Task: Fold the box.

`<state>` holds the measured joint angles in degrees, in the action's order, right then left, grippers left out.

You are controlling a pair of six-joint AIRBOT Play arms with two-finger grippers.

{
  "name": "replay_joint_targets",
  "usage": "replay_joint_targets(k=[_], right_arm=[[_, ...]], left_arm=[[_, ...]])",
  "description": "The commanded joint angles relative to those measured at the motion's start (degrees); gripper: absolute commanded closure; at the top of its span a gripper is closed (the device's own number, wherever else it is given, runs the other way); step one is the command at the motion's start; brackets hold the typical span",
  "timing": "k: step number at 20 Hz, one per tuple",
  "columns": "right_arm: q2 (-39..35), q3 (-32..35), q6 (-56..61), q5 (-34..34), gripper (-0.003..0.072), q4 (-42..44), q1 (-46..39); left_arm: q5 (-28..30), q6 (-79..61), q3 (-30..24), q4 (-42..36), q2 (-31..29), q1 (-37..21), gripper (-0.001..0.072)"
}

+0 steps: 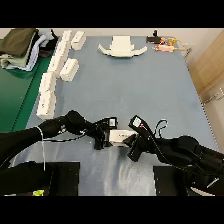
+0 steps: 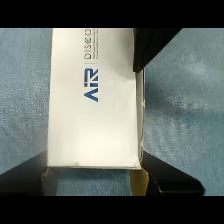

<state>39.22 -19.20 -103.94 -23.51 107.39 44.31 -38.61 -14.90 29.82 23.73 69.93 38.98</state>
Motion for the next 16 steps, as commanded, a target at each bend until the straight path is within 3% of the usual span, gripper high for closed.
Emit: replay_joint_targets(k=[1,3,6,10,12,16], right_arm=[[-2.8,-0.2,0.0,0.9,0.0683,-6.5,-0.1],[-2.8,-1.1,1.4,-1.4,0.0682,-11.9,-0.1],[-2.7,-4.5,12.3,-9.3,0.0682,-25.0,-0.1],[-0.7,-12.0,32.5,-29.5,0.0682,-44.0,-0.1],[2.7,-16.9,37.4,-40.4,0.0682,-46.9,-0.5],[13.4,-26.1,41.6,-56.3,0.0683,-39.4,-8.5]], left_arm=[[0.1,-0.2,0.0,0.3,0.0,0.0,0.0247],[0.1,-0.2,0.0,0.3,0.0,0.0,0.0247],[0.1,-0.2,0.0,0.3,0.0,0.0,0.0247],[0.1,-0.2,0.0,0.3,0.0,0.0,0.0247],[0.1,-0.2,0.0,0.3,0.0,0.0,0.0247],[0.1,-0.2,0.0,0.3,0.0,0.0,0.0247]])
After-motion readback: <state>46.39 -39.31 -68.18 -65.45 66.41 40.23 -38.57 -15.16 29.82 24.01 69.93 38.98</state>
